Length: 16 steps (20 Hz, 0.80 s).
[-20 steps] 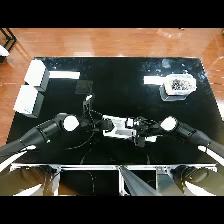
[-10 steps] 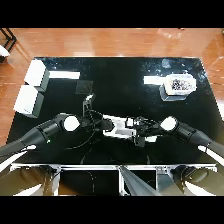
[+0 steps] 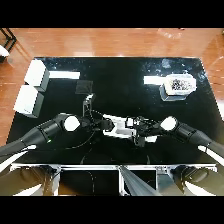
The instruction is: Fold the box and place the chain.
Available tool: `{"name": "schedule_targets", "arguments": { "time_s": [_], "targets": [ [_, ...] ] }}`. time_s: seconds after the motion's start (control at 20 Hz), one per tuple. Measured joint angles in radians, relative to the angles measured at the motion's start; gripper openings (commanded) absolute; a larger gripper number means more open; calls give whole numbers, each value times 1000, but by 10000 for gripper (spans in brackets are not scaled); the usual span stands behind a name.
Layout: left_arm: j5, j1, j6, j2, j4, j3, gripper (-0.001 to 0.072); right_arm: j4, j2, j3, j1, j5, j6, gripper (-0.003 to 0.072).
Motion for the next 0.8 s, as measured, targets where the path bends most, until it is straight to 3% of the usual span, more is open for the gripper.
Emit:
{"name": "schedule_targets", "arguments": {
  "time_s": [0.8],
  "targets": [
    [-51,-1,-39,-2,111,43,623,1,-1,0,0,-1,-1,295]
  ]
}}
